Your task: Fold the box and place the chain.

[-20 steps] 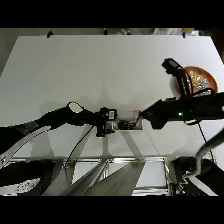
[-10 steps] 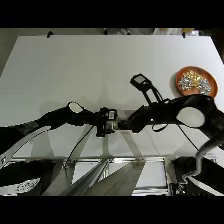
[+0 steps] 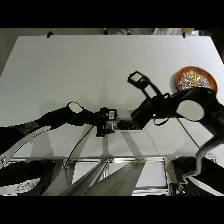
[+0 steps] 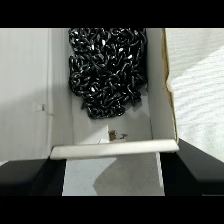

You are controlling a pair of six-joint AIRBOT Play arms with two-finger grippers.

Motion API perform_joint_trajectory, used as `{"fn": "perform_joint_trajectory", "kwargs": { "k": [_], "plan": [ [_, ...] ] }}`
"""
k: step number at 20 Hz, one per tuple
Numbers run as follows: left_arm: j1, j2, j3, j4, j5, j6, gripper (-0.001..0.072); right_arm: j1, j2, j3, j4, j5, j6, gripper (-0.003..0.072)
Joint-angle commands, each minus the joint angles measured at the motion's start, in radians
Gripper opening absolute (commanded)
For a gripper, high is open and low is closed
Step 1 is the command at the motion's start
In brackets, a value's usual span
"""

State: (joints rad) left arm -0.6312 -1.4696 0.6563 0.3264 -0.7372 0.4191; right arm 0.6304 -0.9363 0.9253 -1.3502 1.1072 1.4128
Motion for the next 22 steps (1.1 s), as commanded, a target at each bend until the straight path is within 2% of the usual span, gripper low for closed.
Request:
{"fn": "perform_joint_trajectory", "kwargs": {
  "k": [1, 3, 5, 9, 10, 12, 13, 17, 19, 22],
  "plan": [
    [0.000, 0.000, 0.001, 0.000, 0.000, 0.000, 0.0391, -0.133, 0.042, 0.029, -0.140, 0.043, 0.020, 0.0233],
    [0.000, 0.000, 0.001, 0.000, 0.000, 0.000, 0.0391, -0.249, 0.038, 0.023, -0.153, 0.011, 0.058, 0.0226],
    [0.000, 0.000, 0.001, 0.000, 0.000, 0.000, 0.0391, -0.337, 0.030, 0.000, -0.153, -0.076, 0.058, 0.0226],
    [0.000, 0.000, 0.001, 0.000, 0.000, 0.000, 0.0391, -0.415, -0.066, -0.065, -0.154, -0.173, 0.057, 0.0229],
    [0.000, 0.000, 0.001, 0.000, 0.000, 0.000, 0.0391, -0.422, -0.112, -0.074, -0.153, -0.185, 0.057, 0.0248],
    [0.000, 0.000, 0.001, 0.000, 0.000, 0.000, 0.0391, -0.423, -0.209, -0.074, -0.165, -0.193, 0.056, 0.0414],
    [0.000, 0.000, 0.001, 0.000, 0.000, 0.000, 0.0391, -0.423, -0.254, -0.074, -0.175, -0.200, 0.056, 0.0418],
    [0.000, 0.000, 0.001, 0.000, 0.000, 0.000, 0.0391, -0.423, -0.368, -0.075, -0.252, -0.195, 0.127, 0.0381],
    [0.000, 0.000, 0.001, 0.000, 0.000, 0.000, 0.0391, -0.423, -0.390, -0.075, -0.254, -0.186, 0.129, 0.0317],
    [0.000, 0.000, 0.001, 0.000, 0.000, 0.000, 0.0391, -0.423, -0.414, -0.077, -0.254, -0.180, 0.132, 0.0317]
  ]
}}
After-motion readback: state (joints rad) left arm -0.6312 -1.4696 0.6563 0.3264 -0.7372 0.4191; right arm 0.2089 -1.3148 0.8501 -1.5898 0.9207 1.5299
